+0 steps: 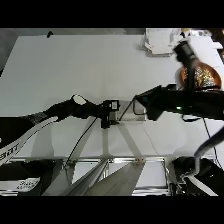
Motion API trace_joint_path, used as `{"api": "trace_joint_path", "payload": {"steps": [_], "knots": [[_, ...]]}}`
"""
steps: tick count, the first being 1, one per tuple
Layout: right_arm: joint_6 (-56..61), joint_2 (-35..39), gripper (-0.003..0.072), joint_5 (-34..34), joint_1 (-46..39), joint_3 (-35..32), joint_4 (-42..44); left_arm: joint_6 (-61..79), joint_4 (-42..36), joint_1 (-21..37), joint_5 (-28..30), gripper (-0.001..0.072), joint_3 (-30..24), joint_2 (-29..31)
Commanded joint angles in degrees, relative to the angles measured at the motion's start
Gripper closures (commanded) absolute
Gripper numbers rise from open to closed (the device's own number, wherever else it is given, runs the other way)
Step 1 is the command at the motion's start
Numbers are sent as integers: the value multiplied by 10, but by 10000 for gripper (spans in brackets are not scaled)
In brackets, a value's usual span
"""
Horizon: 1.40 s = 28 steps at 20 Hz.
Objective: Fold the box and place the chain.
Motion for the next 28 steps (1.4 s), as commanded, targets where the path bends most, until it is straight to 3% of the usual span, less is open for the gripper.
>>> {"api": "trace_joint_path", "payload": {"steps": [1,7,16,20,22,23,26,28], "knots": [[25,-75,671,-47,56,-8,-53,0,0,0,0,640,0,0],[78,-98,670,-44,56,-11,-94,0,0,0,0,640,0,0],[78,-156,667,-86,56,-101,-94,0,0,0,0,640,0,0],[78,-196,621,-85,56,-101,-94,0,0,0,0,640,0,0],[78,-196,476,-84,56,-101,-94,0,0,0,0,640,0,0],[78,-194,442,-79,54,-100,-94,0,0,0,0,640,0,0],[78,-178,448,1,35,-66,-99,0,0,0,0,640,0,0],[78,-151,537,63,14,-34,-124,0,0,0,0,640,0,0]]}}
